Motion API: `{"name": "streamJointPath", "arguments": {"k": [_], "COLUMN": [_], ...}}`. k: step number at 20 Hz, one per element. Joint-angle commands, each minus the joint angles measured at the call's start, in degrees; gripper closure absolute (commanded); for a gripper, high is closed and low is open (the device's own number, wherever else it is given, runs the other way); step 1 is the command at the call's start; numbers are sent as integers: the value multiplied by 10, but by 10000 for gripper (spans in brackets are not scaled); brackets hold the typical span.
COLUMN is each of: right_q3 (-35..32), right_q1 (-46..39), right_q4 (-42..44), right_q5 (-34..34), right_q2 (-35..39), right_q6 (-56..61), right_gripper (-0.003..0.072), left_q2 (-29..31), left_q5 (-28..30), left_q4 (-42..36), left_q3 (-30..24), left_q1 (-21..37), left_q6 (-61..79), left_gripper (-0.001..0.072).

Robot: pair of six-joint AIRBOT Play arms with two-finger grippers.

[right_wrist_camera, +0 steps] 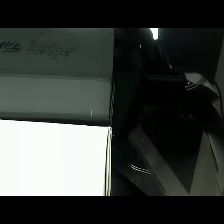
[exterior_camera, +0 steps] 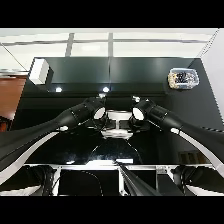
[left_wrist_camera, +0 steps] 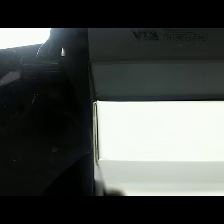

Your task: Fold the box and place the chain.

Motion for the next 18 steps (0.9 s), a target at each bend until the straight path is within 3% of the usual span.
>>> {"name": "streamJointPath", "arguments": {"k": [1, 2, 3, 4, 5, 7, 10, 11, 12, 13, 18], "right_q3": [2, 2, 2, 2, 2, 2, 2, 2, 2, 3, 13], "right_q1": [0, 0, 0, 0, 0, 0, 0, -1, -4, -9, -49], "right_q4": [2, 2, 3, 3, 4, 4, 4, 3, 3, 4, 3], "right_q5": [3, 3, 3, 3, 4, 4, 3, 3, 3, 9, 59], "right_q2": [0, 0, 0, 0, 0, 0, 0, 0, 2, 3, 74], "right_q6": [1, 1, 1, 1, 2, 2, 1, 1, 1, 0, -105], "right_gripper": [675, 670, 554, 523, 529, 675, 674, 640, 429, 348, 349], "left_q2": [0, 0, 0, 0, 0, 0, 0, 0, 0, 0, 0], "left_q5": [0, 0, 0, 0, 0, 0, 0, 0, 0, 0, 0], "left_q4": [1, 1, 1, 1, 1, 1, 1, 1, 1, 1, 1], "left_q3": [0, 0, 0, 0, 0, 0, 0, 0, 0, 0, 0], "left_q1": [0, 0, 0, 0, 0, 0, 0, 0, 0, 0, 0], "left_q6": [1, 1, 1, 1, 1, 1, 1, 1, 1, 1, 1], "left_gripper": [684, 684, 684, 684, 684, 684, 684, 684, 684, 684, 684]}}
